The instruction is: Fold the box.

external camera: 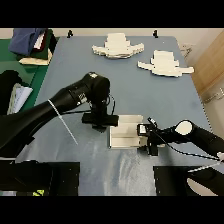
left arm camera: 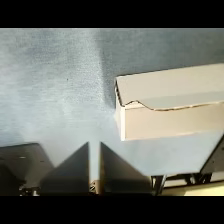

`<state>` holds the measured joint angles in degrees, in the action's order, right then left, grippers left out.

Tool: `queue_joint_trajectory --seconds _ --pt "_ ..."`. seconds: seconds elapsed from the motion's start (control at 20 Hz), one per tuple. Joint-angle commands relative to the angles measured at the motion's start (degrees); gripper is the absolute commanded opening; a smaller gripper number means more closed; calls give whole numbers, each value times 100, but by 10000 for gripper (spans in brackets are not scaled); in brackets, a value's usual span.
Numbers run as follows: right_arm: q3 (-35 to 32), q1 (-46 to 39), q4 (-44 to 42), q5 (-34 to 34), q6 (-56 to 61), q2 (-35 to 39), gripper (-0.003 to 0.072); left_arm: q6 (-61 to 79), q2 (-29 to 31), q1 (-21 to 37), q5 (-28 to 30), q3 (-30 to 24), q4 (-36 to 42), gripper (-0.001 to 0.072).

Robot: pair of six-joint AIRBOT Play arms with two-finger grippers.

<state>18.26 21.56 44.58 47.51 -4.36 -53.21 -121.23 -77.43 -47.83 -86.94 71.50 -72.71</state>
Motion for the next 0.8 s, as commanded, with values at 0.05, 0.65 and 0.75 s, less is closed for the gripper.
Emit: queue_joint_trajectory --seconds 0.05,0.65,0.75 --pt "0 -4 -2 0 0 7 520 1928 153 616 -144 42 304 15" --pt "0 -4 -2 0 0 7 521 9012 1067 2201 817 -3241 3403 19" --pt "0 -4 -2 2 0 4 520 9593 1250 2323 1644 -3565 3388 296"
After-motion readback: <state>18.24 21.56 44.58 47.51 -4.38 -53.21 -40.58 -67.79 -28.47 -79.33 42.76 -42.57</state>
